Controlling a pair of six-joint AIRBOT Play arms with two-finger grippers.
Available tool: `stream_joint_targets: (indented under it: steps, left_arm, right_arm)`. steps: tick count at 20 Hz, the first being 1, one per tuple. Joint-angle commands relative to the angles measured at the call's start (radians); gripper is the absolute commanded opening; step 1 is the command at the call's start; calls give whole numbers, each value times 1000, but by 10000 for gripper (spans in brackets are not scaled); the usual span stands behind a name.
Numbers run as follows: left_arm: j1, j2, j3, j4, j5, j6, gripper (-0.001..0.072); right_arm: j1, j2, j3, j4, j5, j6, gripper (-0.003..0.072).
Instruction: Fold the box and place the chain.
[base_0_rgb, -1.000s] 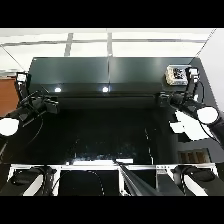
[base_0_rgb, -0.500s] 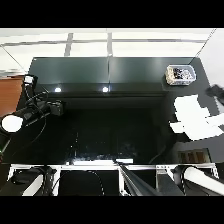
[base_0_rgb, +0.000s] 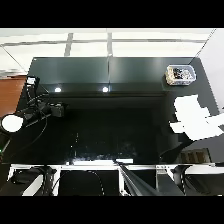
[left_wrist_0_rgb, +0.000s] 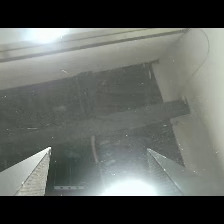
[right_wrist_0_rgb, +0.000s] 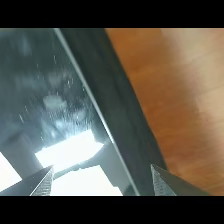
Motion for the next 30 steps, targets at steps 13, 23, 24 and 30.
stream_joint_targets:
  steps: [13, 23, 24, 30]
  left_arm:
    - [0, -12, 0, 0, 2, 0, 711]
    - [-16, -13, -1, -1, 1, 0, 711]
    - [-27, -13, -1, -5, 6, 0, 711]
    - [-214, -71, 12, -199, 47, 1, 709]
  right_arm:
    - [7, 85, -40, 218, 210, -199, 12]
    - [261, 475, -563, 448, 90, -194, 12]
    - [301, 500, -607, 515, 100, -191, 12]
    - [626, 609, -922, 900, -114, -270, 12]
